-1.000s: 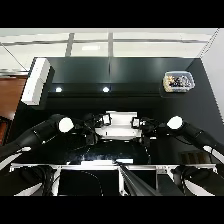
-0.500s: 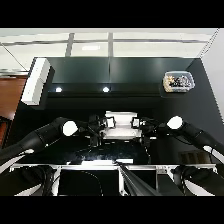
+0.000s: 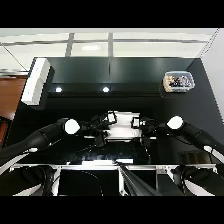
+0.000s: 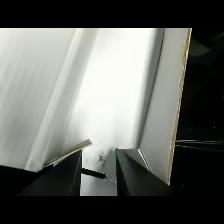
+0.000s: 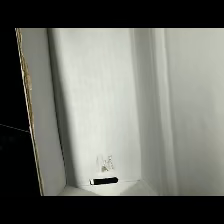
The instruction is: Fold the box and place the chain.
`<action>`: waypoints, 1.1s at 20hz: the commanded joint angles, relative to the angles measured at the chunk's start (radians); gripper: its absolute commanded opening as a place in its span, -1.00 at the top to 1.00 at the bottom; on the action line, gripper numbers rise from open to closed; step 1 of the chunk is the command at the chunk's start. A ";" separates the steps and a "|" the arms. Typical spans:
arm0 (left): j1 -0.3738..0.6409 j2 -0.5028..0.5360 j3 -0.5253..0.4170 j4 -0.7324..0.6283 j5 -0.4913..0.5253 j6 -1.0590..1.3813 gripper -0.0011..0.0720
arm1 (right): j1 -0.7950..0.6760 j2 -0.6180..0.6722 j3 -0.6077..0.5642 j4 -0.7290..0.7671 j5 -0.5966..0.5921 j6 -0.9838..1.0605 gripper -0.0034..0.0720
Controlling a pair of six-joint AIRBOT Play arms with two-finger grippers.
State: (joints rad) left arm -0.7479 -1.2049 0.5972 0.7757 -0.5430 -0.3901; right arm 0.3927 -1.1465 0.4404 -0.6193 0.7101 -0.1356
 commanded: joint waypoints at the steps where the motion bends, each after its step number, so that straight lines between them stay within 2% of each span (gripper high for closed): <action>1: 0.000 -0.021 0.000 -0.032 -0.013 0.002 0.27 | 0.000 0.000 0.001 0.002 -0.004 0.001 0.73; 3: 0.001 -0.021 0.000 -0.029 -0.011 0.002 0.21 | 0.000 0.000 0.001 0.002 -0.004 0.001 0.73; 4: 0.001 -0.021 0.000 -0.028 -0.010 0.002 -0.04 | 0.000 0.000 0.001 0.002 -0.004 0.001 0.73; 5: 0.001 -0.021 0.000 -0.027 -0.011 0.002 -0.20 | 0.000 0.000 0.001 0.002 -0.004 0.001 0.73; 8: 0.001 -0.021 0.000 -0.010 -0.014 0.002 -0.12 | 0.000 0.000 0.001 0.002 -0.004 0.001 0.73; 9: 0.001 -0.021 0.000 -0.010 -0.015 0.002 0.15 | 0.000 0.000 0.001 0.002 -0.004 0.001 0.73; 10: 0.002 -0.019 0.000 -0.010 -0.015 0.002 0.19 | 0.000 0.000 0.001 0.002 -0.004 0.001 0.73; 11: 0.003 -0.016 0.000 -0.010 -0.012 0.002 0.36 | 0.000 0.000 0.001 0.002 -0.004 0.001 0.73; 12: 0.004 -0.014 0.000 -0.010 -0.010 0.002 0.32 | 0.000 0.000 0.001 0.002 -0.004 0.001 0.73; 13: 0.004 -0.015 0.000 -0.010 -0.011 0.002 0.12 | 0.000 0.000 0.001 0.002 -0.004 0.001 0.73; 14: 0.004 -0.014 0.000 -0.010 -0.013 0.002 0.12 | 0.000 0.000 0.001 0.002 -0.004 0.001 0.73; 15: 0.004 -0.015 0.000 -0.008 -0.018 0.002 0.30 | 0.000 0.000 0.001 0.002 -0.004 0.001 0.73; 16: 0.004 -0.014 0.000 0.005 -0.026 -0.001 0.62 | 0.000 0.000 0.001 0.002 -0.004 0.001 0.73; 17: 0.010 -0.015 0.000 0.013 -0.044 -0.002 0.85 | 0.000 0.000 0.001 0.002 -0.004 0.001 0.73; 19: 0.039 -0.018 0.000 0.020 -0.088 -0.006 0.89 | 0.000 0.000 0.001 0.002 -0.004 0.001 0.73; 22: 0.073 -0.018 0.000 0.020 -0.093 -0.006 0.89 | 0.000 0.000 0.001 0.002 -0.005 0.001 0.73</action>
State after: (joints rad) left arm -0.7025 -1.2221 0.5972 0.7898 -0.6167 -0.3920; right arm 0.3927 -1.1469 0.4404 -0.6163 0.7048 -0.1341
